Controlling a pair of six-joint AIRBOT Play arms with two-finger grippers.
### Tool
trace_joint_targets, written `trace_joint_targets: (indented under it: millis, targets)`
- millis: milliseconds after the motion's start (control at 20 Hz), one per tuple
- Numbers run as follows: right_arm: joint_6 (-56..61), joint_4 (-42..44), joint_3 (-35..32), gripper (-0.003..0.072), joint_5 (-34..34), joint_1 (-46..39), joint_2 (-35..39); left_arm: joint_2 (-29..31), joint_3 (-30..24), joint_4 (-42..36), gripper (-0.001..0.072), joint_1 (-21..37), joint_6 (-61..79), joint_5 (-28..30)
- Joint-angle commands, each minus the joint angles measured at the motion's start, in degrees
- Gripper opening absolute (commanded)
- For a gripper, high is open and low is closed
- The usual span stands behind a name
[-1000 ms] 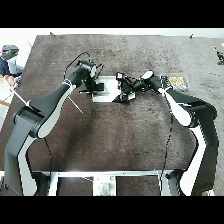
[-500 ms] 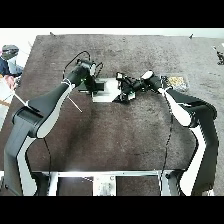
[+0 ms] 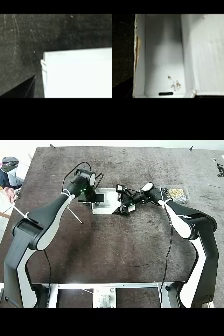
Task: Fold the box and place the chain.
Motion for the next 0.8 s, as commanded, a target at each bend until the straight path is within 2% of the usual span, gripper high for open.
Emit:
trace_joint_targets:
  millis: [0, 50, 450, 650, 750]
  targets:
    - [0.02, 0.0, -0.02, 0.0421, 0.02, 0.04, -0.04, 0.35, 4.28, -0.2, 0.0509, 0.02, 4.15, -6.1]
    - [0.02, 0.02, -0.02, 0.0421, 0.04, 0.04, -0.04, 1.07, 4.35, -0.2, 0.0584, 0.02, 5.68, -6.1]
    - [0.02, 0.02, -0.02, 0.0421, 0.02, 0.04, -0.04, 9.84, 4.44, 0.22, 0.0581, 0.72, 14.45, -5.81]
    - [0.02, 0.0, -0.02, 0.0421, 0.02, 0.04, -0.04, 10.19, 4.44, 0.22, 0.0581, 0.72, 21.62, -0.85]
    - [0.02, 0.02, -0.02, 0.0421, 0.02, 0.04, -0.04, 10.25, 4.44, 0.17, 0.0581, 0.74, 28.3, 4.52]
